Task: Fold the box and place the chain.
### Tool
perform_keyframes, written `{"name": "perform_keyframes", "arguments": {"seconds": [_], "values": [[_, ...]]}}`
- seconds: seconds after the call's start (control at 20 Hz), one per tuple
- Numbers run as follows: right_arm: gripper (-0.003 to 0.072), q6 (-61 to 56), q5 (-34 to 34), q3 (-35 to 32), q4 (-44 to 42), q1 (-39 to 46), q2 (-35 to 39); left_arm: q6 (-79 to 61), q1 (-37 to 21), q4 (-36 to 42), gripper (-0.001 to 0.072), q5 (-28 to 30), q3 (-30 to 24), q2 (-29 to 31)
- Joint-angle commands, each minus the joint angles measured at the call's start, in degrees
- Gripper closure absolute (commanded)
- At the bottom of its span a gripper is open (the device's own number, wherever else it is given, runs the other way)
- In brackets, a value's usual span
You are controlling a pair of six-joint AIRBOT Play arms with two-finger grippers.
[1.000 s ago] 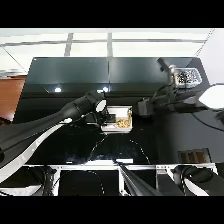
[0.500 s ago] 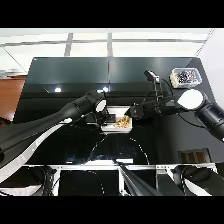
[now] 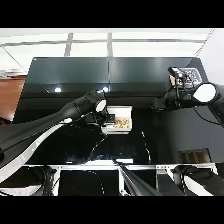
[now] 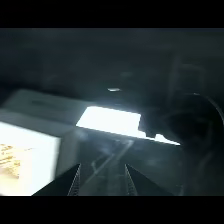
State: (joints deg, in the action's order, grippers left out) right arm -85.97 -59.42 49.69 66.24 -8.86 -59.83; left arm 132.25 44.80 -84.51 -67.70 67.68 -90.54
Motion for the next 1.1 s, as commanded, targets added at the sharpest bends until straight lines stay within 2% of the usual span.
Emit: {"name": "perform_keyframes", "arguments": {"seconds": [0.0, 0.2, 0.25, 0.3, 0.35, 0.4, 0.5, 0.6, 0.7, 0.8, 0.95, 1.0, 1.05], "values": [[0.0355, -1.2, -0.3, 0.0, 4.2, 2.4, 0.0, 0.3, -0.1, -1.0, 0.068, -0.7, 0.0, -0.1], [0.0354, -1.2, -1.2, 0.0, 4.1, 1.2, 0.0, 2.9, -0.1, -0.5, 0.0675, 0.0, 1.1, 0.1], [0.0355, -1.2, -1.4, 0.0, 3.9, 1.1, 0.0, 3.0, 0.0, -0.7, 0.0531, 0.0, 1.6, 0.4], [0.0354, -1.3, -1.4, 0.0, 3.9, 1.1, 0.0, 3.0, 0.5, -1.3, 0.0246, 0.0, 1.9, 1.1], [0.0355, -1.3, -1.4, 0.0, 3.9, 1.1, 0.0, 3.0, 1.0, -3.3, 0.0069, 0.5, 2.1, 2.4], [0.0354, -1.3, -1.4, 0.0, 3.9, 1.1, 0.0, 1.6, 1.5, -5.9, 0.0068, 0.7, 2.2, 4.2], [0.0354, -1.5, -2.1, 0.0, 2.1, 1.1, 0.0, -2.0, 1.5, -13.3, 0.0068, -2.4, 1.9, 9.1], [0.0354, -1.4, -1.8, 0.0, 0.0, 0.9, 0.0, -3.6, 1.1, -18.0, 0.0068, -2.9, -0.5, 16.0], [0.0355, -1.4, -1.1, 0.0, -0.9, 0.9, 0.0, -9.5, -1.0, -18.2, 0.0068, 1.7, -6.2, 24.5], [0.0355, -1.4, -0.8, 0.0, -0.8, 0.9, 0.0, -14.9, -6.5, -17.0, 0.0069, 6.0, -14.1, 33.0], [0.0355, -1.4, -0.7, 0.0, -0.8, 0.9, 0.0, -18.4, -22.6, -3.9, 0.0068, 12.8, -26.9, 42.1], [0.0354, -1.2, -0.2, 0.0, -0.8, 0.9, 0.0, -20.3, -28.6, 4.1, 0.0068, 13.7, -30.5, 42.4], [0.0354, -1.2, 0.6, 0.0, -0.8, 0.9, 0.0, -27.9, -34.0, 15.8, 0.0068, 14.9, -34.3, 42.1]]}}
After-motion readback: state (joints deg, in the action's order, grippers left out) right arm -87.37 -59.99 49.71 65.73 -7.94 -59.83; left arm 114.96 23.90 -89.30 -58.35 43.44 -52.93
